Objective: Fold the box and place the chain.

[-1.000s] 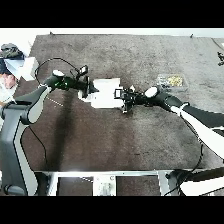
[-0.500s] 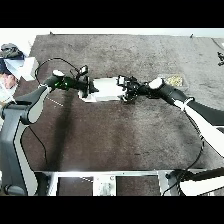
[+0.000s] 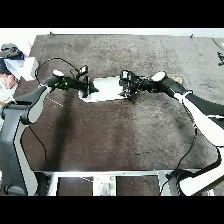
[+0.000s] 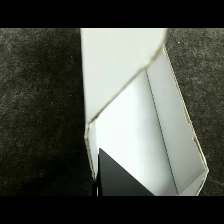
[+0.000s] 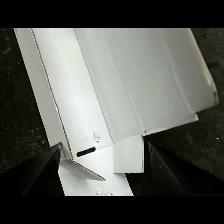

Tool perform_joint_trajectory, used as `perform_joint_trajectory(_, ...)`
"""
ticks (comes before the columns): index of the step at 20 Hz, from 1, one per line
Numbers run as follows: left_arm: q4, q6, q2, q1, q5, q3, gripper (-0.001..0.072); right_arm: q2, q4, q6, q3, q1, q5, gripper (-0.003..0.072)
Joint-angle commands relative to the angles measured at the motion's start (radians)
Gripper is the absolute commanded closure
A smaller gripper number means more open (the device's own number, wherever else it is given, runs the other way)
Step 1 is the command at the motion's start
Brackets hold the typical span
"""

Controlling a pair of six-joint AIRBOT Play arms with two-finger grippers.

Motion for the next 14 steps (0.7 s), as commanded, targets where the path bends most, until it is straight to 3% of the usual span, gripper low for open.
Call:
perform_joint_trajectory(1, 0.000, 0.000, -0.001, 0.000, -0.001, 0.000, 0.0697, -0.053, 0.003, 0.010, 0.076, -0.018, 0.091, 0.0031)
perform_joint_trajectory(14, 0.000, 0.000, -0.001, 0.000, -0.001, 0.000, 0.0697, -0.250, -0.024, 0.074, 0.300, -0.042, 0.418, 0.0032)
